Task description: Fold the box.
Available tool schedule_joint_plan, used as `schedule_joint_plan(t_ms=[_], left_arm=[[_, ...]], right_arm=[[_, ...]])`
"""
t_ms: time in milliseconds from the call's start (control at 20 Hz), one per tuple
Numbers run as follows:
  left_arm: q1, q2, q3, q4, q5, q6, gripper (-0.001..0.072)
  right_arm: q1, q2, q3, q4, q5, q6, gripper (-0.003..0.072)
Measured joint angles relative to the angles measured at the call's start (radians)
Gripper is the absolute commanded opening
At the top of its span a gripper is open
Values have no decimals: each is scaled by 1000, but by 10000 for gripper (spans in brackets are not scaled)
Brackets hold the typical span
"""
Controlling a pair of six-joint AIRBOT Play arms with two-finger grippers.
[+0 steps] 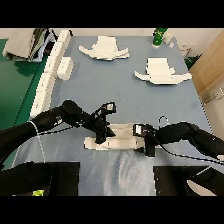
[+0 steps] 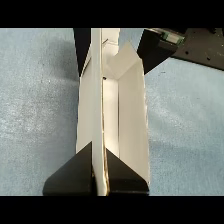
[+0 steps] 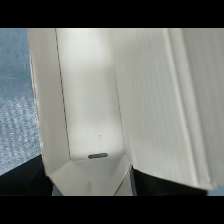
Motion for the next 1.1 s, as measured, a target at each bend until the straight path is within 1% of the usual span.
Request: schedule_joint_plan(t_ms=[150,250,500,600,700,850,1100], left_arm=[[0,0,0,0,0,0,14],[0,0,0,0,0,0,14],[0,0,0,0,0,0,14],[0,0,0,0,0,0,13],[0,0,0,0,0,0,14],[0,0,0,0,0,0,13],[0,0,0,0,0,0,13]], right_arm=[[0,0,-7,1,11,0,649],[0,0,-10,1,17,0,560],[15,-5,-11,1,28,0,558],[24,-13,-11,1,32,0,612],[27,-16,-11,1,34,0,611],[29,-20,-11,0,38,0,522],[31,-20,-11,-1,37,0,517]])
